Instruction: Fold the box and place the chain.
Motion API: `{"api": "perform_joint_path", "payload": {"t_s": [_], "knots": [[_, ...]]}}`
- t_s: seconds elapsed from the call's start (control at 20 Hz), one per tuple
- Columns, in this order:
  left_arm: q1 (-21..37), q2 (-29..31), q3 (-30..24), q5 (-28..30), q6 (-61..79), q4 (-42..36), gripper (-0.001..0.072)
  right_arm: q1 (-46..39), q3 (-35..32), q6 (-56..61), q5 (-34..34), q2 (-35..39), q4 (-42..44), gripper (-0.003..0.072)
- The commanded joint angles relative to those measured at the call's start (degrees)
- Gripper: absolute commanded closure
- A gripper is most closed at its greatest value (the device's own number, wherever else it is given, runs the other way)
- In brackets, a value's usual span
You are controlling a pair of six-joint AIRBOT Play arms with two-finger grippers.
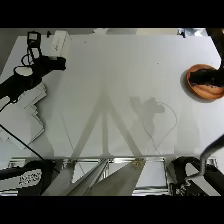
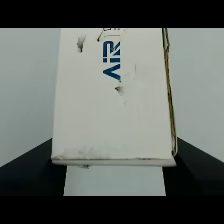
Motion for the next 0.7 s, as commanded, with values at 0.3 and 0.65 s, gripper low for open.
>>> {"api": "perform_joint_path", "payload": {"t_s": [0.3,0.65], "knots": [[2.10,-8.13,-0.04,-10.25,-43.01,44.68,0.0707,-0.02,0.07,0.02,0.00,0.04,0.00,0.0678],[1.99,-8.31,-0.04,-10.99,-44.09,45.72,0.0092,-0.02,0.07,0.02,0.00,0.04,0.00,0.0678]]}}
